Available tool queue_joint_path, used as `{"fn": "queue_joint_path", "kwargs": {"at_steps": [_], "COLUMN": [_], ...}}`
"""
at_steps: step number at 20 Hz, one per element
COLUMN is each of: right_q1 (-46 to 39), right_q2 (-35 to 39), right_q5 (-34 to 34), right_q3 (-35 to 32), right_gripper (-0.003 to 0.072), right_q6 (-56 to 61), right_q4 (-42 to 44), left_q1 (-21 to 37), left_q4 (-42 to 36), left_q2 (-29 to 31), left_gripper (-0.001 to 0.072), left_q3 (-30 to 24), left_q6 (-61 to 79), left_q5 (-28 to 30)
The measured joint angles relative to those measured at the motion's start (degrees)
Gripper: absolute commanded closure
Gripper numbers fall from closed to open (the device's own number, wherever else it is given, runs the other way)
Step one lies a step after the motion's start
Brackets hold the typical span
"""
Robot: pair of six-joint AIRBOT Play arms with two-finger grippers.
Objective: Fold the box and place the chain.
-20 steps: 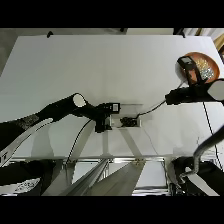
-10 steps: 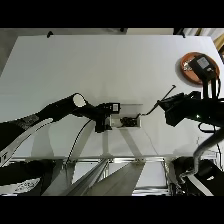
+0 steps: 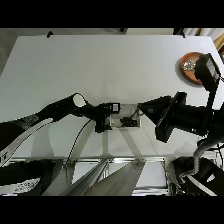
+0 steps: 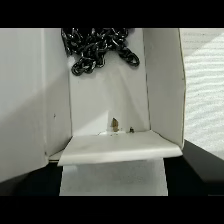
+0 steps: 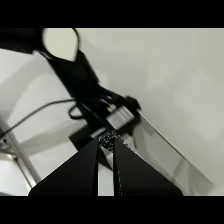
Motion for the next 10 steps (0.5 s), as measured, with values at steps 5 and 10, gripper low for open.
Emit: {"fn": "queue_joint_path", "kwargs": {"at_steps": [5,10], "right_q1": [5.6,7.2], "right_q2": [0.0,-0.7], "right_q5": [-8.3,-6.6], "right_q3": [0.0,-0.4], "right_gripper": [0.0671,0.0671], "right_q6": [-2.1,-2.0], "right_q4": [0.5,-4.1], "left_q1": [0.0,0.0], "left_q4": [0.0,0.0], "left_q2": [0.0,0.0], "left_gripper": [0.0699,0.0699], "left_q3": [0.0,0.0], "left_q6": [0.0,0.0], "left_q5": [0.0,0.0]}}
